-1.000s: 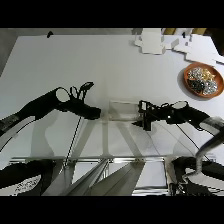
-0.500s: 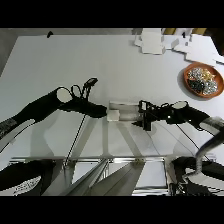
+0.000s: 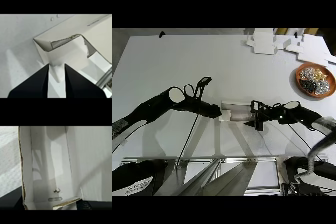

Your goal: Fold the box and place the chain.

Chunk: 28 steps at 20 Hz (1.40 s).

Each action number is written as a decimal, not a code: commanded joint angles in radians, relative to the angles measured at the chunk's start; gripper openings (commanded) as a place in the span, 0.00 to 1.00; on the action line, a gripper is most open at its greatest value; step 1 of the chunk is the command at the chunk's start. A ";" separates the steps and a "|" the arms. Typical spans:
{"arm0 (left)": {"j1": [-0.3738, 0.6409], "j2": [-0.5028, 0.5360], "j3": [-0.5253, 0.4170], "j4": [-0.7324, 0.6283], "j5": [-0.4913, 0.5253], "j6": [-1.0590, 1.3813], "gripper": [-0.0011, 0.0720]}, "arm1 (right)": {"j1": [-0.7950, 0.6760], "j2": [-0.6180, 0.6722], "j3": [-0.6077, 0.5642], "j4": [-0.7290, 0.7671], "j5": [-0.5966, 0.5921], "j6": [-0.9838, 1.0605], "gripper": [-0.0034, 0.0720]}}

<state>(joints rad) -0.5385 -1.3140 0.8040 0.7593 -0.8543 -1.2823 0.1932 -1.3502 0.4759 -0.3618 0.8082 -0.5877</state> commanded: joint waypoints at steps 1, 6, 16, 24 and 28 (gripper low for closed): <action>-0.014 0.000 0.001 0.004 0.013 0.007 0.33 | 0.000 0.000 0.000 0.000 0.000 0.000 0.44; -0.082 -0.032 0.009 0.051 0.041 -0.051 0.34 | 0.000 0.000 0.000 0.000 0.000 0.000 0.44; -0.168 -0.091 0.123 0.334 0.021 -0.434 0.40 | 0.000 0.000 0.000 0.000 0.000 0.000 0.44; -0.216 -0.209 0.315 0.540 -0.144 -0.743 0.40 | 0.000 0.000 0.000 0.000 0.003 0.000 0.44; -0.251 -0.308 0.390 0.578 -0.230 -0.830 0.40 | 0.000 0.000 0.000 0.000 0.003 0.000 0.44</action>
